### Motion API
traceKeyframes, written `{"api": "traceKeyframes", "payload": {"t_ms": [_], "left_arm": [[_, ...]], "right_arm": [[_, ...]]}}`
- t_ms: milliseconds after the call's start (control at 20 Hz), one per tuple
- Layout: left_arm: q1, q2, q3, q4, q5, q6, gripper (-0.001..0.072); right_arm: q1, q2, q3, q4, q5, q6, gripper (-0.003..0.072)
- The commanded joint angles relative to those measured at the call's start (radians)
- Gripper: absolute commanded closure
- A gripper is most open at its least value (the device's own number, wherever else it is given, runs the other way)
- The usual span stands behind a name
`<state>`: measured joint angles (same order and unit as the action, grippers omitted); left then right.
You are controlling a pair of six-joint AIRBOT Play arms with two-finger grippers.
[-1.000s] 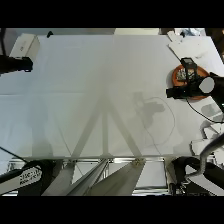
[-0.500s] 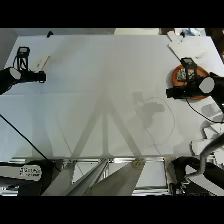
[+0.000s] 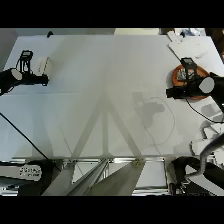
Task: Fold the box and place the chain.
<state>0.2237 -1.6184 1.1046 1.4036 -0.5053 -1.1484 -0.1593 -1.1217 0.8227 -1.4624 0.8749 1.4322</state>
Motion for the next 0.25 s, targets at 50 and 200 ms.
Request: {"api": "traceKeyframes", "payload": {"t_ms": [50, 200], "left_arm": [[0.000, 0.121, 0.001, 0.032, -0.036, 0.008, 0.0016], [0.001, 0.266, 0.001, 0.059, -0.026, 0.002, 0.0017]], "right_arm": [[-0.001, 0.001, 0.001, 0.000, 0.000, 0.000, 0.0674], [-0.001, 0.001, 0.001, 0.000, 0.000, 0.000, 0.0674]]}}
